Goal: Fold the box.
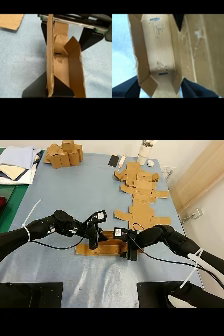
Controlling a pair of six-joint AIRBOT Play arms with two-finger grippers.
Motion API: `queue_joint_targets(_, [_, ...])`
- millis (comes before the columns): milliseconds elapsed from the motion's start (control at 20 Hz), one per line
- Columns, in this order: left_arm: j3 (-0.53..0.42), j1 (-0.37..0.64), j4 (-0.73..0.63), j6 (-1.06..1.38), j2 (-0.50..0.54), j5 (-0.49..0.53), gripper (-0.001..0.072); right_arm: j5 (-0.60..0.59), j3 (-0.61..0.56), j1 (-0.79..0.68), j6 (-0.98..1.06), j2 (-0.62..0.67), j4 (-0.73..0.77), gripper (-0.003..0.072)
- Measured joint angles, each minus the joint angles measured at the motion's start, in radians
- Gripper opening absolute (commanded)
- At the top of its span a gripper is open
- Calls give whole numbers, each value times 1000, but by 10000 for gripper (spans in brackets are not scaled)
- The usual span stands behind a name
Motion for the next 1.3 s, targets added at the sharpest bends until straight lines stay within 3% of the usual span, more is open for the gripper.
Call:
queue_joint_targets(550, [0, 0, 0, 0, 0, 0, 13, 26, 0, -2, -98, -62, 26, 696])
queue_joint_targets(650, [0, 0, 0, 0, 0, 0, 14, 30, 0, -2, -101, -69, 30, 632])
queue_joint_targets(750, [0, 0, 0, 0, 0, 0, 14, 32, 0, -2, -105, -77, 34, 630])
queue_joint_targets(850, [0, 0, 0, 0, 0, -1, 13, 37, 0, -2, -106, -82, 37, 519])
queue_joint_targets(1300, [0, 0, 1, 0, 0, -1, 14, 35, 0, -1, -109, -85, 44, 500])
